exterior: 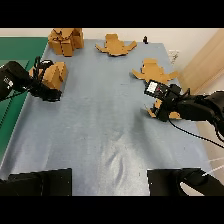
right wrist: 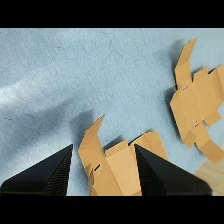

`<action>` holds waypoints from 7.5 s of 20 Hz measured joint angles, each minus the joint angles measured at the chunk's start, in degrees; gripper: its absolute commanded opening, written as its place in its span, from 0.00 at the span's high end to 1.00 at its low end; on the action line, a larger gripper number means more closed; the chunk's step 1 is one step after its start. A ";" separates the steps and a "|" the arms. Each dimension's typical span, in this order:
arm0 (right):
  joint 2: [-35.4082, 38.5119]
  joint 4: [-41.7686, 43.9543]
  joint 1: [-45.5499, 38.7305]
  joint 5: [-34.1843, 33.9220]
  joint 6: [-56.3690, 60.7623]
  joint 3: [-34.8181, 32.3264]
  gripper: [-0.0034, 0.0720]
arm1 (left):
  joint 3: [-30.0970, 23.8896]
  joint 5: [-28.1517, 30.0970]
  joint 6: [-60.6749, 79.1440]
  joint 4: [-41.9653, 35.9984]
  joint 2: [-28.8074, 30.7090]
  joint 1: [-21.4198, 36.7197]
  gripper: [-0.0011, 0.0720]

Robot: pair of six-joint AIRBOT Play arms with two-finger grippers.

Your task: Fold the box.

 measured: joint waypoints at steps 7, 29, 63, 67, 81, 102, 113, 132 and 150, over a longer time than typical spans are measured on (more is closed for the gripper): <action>-0.07 3.10 0.00 -0.87 0.02 -0.13 0.16 | -0.04 0.04 0.02 0.02 -0.17 0.00 0.96; -1.09 23.45 -26.51 -16.44 57.90 15.87 0.03 | -0.24 0.92 0.02 -2.43 -0.17 -0.13 0.96; -64.78 26.14 -63.47 -42.86 26.27 51.28 0.54 | -0.24 -3.41 0.63 -2.99 -0.17 -0.13 0.96; -62.86 24.96 -63.60 -44.57 26.93 51.32 0.54 | -0.24 -4.37 0.63 -2.99 -0.17 -0.13 0.96; -51.56 37.11 -56.48 -44.28 32.81 51.23 0.94 | 0.00 -6.80 2.49 -13.97 -0.15 -0.04 0.96; -22.91 48.11 1.70 24.35 33.11 -4.63 0.94 | -0.42 -15.30 23.98 -33.51 -1.64 6.88 0.24; -22.56 45.53 5.18 33.31 31.50 -9.31 0.94 | -1.01 -7.19 37.53 -43.95 -19.06 5.25 0.28; -22.49 44.87 5.22 31.82 31.36 -9.44 0.94 | 13.18 -20.46 38.16 -42.58 -32.26 0.70 0.66; -20.98 37.94 4.61 26.53 30.86 -8.07 0.15 | 13.42 -22.58 43.56 -44.24 -32.33 1.75 0.97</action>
